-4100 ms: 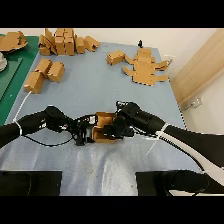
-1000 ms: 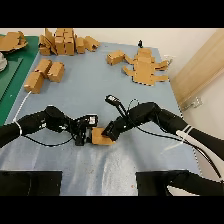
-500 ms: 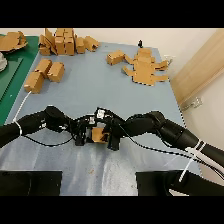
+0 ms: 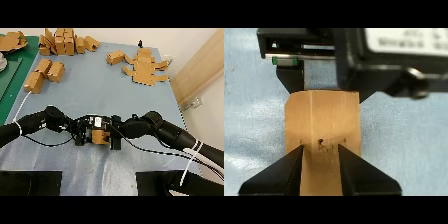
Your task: Fold the box.
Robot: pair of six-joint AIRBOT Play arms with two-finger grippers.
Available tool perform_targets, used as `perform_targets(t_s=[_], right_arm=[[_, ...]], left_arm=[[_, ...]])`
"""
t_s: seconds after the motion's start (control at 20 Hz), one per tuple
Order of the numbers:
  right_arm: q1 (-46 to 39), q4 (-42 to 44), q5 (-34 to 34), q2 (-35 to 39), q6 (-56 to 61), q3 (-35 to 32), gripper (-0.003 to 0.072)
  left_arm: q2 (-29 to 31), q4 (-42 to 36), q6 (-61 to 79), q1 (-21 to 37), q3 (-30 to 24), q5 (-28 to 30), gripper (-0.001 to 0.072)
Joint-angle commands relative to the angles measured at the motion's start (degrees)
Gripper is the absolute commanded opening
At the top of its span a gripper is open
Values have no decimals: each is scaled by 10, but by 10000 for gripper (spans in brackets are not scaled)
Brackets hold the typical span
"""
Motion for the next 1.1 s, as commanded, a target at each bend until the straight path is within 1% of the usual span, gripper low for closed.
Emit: perform_targets(t_s=[0.0, 0.2, 0.45, 0.75, 0.8, 0.85, 0.95, 1.05], right_arm=[[19, -23, -2, -2, -10, 0, 361], [51, -74, 2, -1, 17, 0, 361], [87, -204, 31, -1, 97, 0, 354], [94, -219, 40, 0, 105, 0, 340], [99, -230, 40, 1, 113, 0, 331], [104, -243, 40, 3, 122, 0, 272], [108, -259, 40, 8, 129, 0, 237], [108, -268, 40, 13, 132, 0, 233]], left_arm=[[0, 0, 0, 0, 0, 0, 379], [0, 0, 0, 0, 0, 0, 380], [0, 0, 0, 0, 0, 0, 380], [0, 0, 0, 0, 0, 0, 380], [0, 0, 0, 0, 0, 0, 380], [0, 0, 0, 0, 0, 0, 380], [0, 0, 0, 0, 0, 0, 380], [0, 0, 0, 0, 0, 0, 379]])
